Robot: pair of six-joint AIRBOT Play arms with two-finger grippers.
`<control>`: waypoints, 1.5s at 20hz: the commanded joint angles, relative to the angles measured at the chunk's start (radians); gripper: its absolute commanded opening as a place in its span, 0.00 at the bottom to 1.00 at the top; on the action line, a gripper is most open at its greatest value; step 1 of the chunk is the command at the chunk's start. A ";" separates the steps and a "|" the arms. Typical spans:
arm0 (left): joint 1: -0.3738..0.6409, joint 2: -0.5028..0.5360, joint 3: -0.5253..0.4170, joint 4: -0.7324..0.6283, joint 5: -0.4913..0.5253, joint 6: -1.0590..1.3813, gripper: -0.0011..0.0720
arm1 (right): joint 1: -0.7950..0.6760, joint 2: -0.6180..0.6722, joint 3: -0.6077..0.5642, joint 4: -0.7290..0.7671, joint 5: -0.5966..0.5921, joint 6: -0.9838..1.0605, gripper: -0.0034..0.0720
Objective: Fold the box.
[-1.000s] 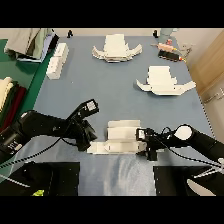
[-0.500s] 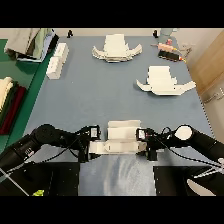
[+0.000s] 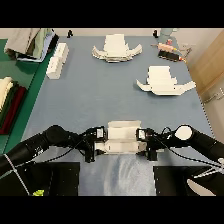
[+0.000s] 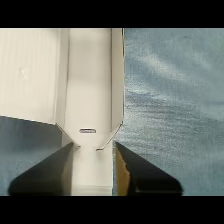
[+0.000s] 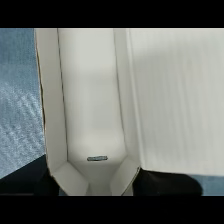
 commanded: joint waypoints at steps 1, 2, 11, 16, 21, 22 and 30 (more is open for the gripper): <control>-0.005 -0.026 0.002 -0.036 0.047 0.020 0.37 | 0.000 0.001 0.001 0.000 0.000 0.000 0.72; -0.005 -0.031 0.003 -0.048 0.047 0.039 0.37 | 0.000 0.001 0.001 0.000 0.000 0.000 0.72; -0.057 -0.074 0.009 -0.177 0.081 0.096 0.31 | 0.000 0.000 0.001 0.000 0.000 0.000 0.72; -0.067 -0.113 0.010 -0.266 0.099 0.177 0.31 | 0.000 0.000 0.001 0.000 0.000 0.000 0.72; -0.067 -0.124 0.010 -0.266 0.098 0.175 0.97 | 0.000 0.000 0.001 0.000 0.000 0.000 0.72; -0.067 -0.124 0.010 -0.266 0.099 0.175 0.97 | 0.000 0.000 0.001 0.000 0.000 0.000 0.72; -0.066 -0.119 0.011 -0.206 0.098 0.078 0.15 | 0.000 0.001 0.001 0.000 0.000 0.000 0.72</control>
